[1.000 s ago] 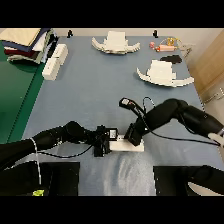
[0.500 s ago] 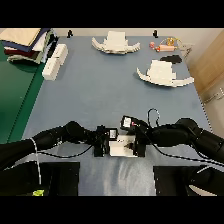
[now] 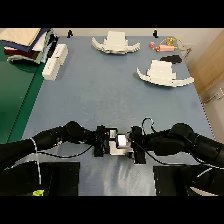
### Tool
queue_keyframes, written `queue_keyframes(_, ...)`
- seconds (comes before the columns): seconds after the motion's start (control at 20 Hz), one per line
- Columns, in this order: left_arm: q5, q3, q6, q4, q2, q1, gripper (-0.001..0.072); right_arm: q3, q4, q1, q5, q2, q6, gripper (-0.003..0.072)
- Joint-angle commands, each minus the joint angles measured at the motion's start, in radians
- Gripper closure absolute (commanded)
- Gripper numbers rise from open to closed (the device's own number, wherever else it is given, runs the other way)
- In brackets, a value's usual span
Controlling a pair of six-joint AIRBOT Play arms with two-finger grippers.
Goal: Fold the box.
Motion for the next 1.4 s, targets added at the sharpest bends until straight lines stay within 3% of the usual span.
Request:
queue_keyframes(0.0, 0.0, 0.0, 0.0, 0.0, 0.001, 0.0, 0.0182, 0.0, -0.015, 0.012, 0.099, -0.005, -0.005, 0.016)
queue_keyframes(0.1, 0.0, 0.0, 0.0, 0.0, 0.001, 0.0, 0.0182, 0.0, -0.023, 0.013, 0.146, -0.005, -0.005, 0.016)
queue_keyframes(0.45, 0.0, 0.0, 0.0, 0.0, 0.001, 0.0, 0.0182, 0.002, -0.083, 0.058, 0.058, -0.005, 0.026, 0.016)
queue_keyframes(0.85, 0.0, 0.0, 0.0, 0.0, 0.001, 0.0, 0.0181, 0.002, -0.465, 0.113, 0.122, -0.029, 0.332, 0.017)
queue_keyframes(1.35, 0.0, 0.0, 0.0, 0.0, 0.001, 0.0, 0.0182, 0.003, -0.409, 0.113, 0.123, 0.01, 0.339, 0.018)
